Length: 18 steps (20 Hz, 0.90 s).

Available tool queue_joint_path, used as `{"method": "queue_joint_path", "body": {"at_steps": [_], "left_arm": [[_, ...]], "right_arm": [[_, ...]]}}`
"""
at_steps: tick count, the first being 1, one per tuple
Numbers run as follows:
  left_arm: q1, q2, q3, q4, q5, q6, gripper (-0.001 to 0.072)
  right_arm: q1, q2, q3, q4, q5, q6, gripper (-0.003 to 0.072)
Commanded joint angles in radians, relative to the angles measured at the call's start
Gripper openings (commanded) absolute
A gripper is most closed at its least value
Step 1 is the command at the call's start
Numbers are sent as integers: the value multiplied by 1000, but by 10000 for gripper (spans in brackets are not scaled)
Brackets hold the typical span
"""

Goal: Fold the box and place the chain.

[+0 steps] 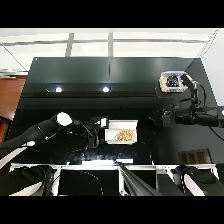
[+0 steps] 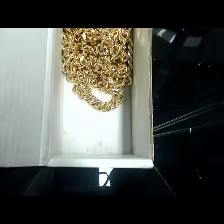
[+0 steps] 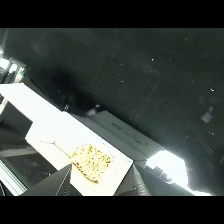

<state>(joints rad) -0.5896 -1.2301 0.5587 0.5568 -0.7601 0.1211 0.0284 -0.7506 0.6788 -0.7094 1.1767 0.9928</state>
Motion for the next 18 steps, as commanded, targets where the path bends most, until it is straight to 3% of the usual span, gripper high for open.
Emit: {"method": "queue_joint_path", "body": {"at_steps": [1,4,7,10,12,14,18], "left_arm": [[-9,0,1,11,23,-2,286],[-9,0,1,11,23,-2,286],[-9,0,1,11,23,-2,287],[-9,0,1,11,24,-2,288],[-9,0,1,11,23,-3,291],[-9,0,1,10,23,-2,292],[-9,0,1,10,23,-2,291]], "right_arm": [[15,-12,1,6,-29,50,720],[100,-77,7,25,-152,50,720],[212,-221,53,29,-224,2,720],[283,-333,69,24,-172,-214,720],[290,-340,69,22,-14,-421,720],[292,-339,71,-6,116,-505,720],[336,-340,65,-129,2,-564,720]]}}
